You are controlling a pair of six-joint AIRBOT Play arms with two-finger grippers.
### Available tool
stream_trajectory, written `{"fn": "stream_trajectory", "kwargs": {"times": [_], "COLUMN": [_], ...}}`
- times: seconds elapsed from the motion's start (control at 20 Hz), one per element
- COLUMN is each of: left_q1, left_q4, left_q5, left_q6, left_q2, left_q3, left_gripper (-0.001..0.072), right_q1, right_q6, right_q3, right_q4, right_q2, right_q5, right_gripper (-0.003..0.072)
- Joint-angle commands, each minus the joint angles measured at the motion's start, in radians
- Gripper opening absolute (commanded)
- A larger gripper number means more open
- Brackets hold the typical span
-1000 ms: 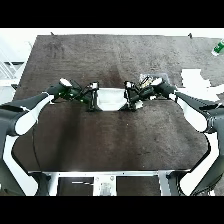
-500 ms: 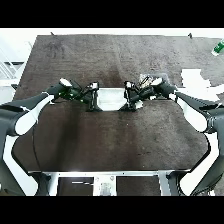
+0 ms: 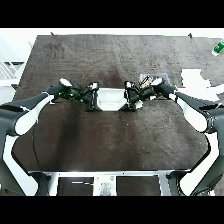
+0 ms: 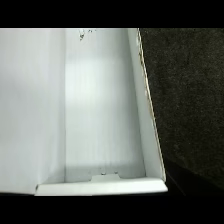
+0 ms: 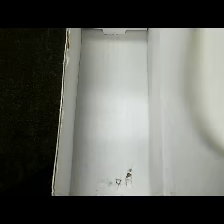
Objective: Fold the box and place the chain.
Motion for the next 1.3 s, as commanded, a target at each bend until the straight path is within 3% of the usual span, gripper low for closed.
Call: {"fn": "stream_trajectory", "kwargs": {"times": [0.0, 0.1, 0.15, 0.25, 1.25], "left_q1": [0.0, 0.0, 0.0, 0.0, 0.0], "left_q4": [0.0, 0.0, 0.0, 0.0, 0.0], "left_q5": [0.0, 0.0, -0.002, -0.003, -0.003], "left_q6": [0.0, 0.0, 0.0, 0.0, 0.0], "left_q2": [0.0, 0.0, 0.0, 0.0, 0.0], "left_q3": [0.0, 0.0, 0.0, 0.0, 0.0], "left_gripper": [0.0715, 0.0714, 0.0627, 0.0614, 0.0616], "right_q1": [0.001, 0.001, 0.001, 0.001, 0.001], "right_q6": [0.0, 0.0, 0.0, 0.0, 0.0], "right_q3": [0.0, 0.0, 0.0, 0.0, 0.0], "right_q4": [0.0, 0.0, 0.0, 0.0, 0.0], "right_q2": [0.0, 0.0, 0.0, 0.0, 0.0], "right_q5": [-0.001, -0.001, -0.001, -0.001, -0.001], "right_gripper": [0.0494, 0.0495, 0.0494, 0.0494, 0.0494]}}
